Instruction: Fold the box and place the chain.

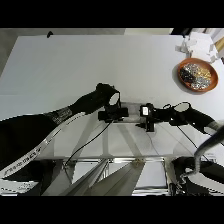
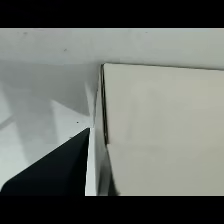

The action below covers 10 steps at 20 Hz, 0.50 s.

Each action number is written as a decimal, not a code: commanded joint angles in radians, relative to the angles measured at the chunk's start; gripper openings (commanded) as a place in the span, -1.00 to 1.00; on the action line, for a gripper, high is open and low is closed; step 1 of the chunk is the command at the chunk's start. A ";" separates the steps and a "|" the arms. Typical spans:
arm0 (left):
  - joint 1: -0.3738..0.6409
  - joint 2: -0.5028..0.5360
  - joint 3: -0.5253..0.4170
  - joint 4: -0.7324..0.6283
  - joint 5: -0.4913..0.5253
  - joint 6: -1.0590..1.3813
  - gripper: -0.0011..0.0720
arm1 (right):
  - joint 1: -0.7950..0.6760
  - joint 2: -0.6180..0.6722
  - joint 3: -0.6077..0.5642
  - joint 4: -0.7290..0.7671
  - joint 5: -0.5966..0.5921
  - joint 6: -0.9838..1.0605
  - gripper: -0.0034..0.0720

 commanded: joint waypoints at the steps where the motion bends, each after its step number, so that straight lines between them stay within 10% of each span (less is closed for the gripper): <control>1: 0.011 0.027 0.001 0.021 -0.006 0.014 -0.03 | 0.001 0.001 0.000 -0.001 0.001 -0.002 0.16; 8: -0.026 0.017 0.000 0.109 0.032 0.005 -0.26 | 0.001 0.001 0.000 -0.001 0.001 -0.002 0.16; 10: -0.035 0.003 0.000 0.110 0.032 0.003 -0.65 | 0.001 0.001 0.000 0.000 0.001 -0.002 0.16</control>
